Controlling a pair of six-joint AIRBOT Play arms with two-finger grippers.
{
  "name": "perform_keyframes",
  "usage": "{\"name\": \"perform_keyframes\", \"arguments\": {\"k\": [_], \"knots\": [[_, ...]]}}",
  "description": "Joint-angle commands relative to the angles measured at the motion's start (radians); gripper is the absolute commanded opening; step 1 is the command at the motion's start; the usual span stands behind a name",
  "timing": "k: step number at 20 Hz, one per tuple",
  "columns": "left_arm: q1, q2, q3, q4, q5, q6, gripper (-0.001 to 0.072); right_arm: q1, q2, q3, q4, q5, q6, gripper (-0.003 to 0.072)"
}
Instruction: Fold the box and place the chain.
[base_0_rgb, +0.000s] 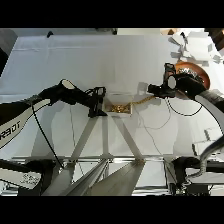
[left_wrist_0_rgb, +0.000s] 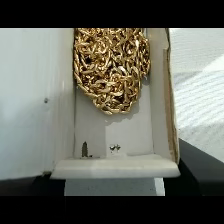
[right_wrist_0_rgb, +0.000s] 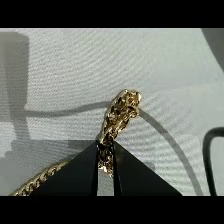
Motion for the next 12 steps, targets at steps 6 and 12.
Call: {"name": "perform_keyframes", "arguments": {"k": [6,12], "knots": [[0.000,0.000,0.000,0.000,0.000,0.000,0.0141,0.143,0.167,-0.001,-0.100,0.100,-0.001,0.0007],[0.000,0.000,0.000,0.000,0.000,0.000,0.0141,0.329,0.331,0.003,-0.101,0.181,-0.025,0.0007]]}}
